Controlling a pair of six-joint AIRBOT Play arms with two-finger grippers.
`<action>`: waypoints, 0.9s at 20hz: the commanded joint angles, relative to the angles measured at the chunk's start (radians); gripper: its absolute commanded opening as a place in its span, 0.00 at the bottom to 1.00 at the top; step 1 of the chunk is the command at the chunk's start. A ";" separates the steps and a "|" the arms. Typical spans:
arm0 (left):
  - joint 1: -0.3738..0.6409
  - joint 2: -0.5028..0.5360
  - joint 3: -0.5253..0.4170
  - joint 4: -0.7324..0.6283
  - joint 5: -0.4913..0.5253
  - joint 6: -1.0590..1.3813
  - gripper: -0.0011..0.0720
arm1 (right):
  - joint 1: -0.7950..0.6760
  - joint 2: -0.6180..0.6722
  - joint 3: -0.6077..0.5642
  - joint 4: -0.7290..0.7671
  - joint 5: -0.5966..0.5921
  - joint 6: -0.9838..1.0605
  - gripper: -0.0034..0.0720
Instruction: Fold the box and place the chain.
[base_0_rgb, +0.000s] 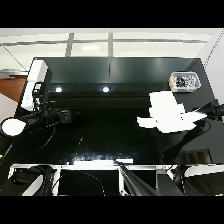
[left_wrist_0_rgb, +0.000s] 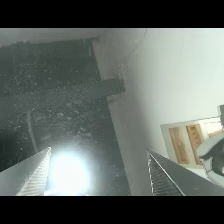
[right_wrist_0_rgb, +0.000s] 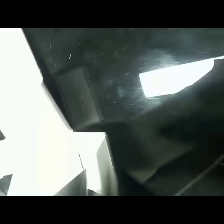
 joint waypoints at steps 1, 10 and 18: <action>0.000 0.000 0.000 0.000 -0.006 0.001 0.98 | 0.044 -0.021 0.031 -0.027 -0.072 -0.018 0.07; 0.000 0.000 0.000 -0.023 -0.008 0.001 0.83 | 0.215 0.157 -0.148 0.273 -0.100 -0.057 0.07; -0.042 0.000 0.000 -0.080 -0.026 0.002 0.80 | 0.626 0.809 -0.715 0.372 0.488 0.027 0.07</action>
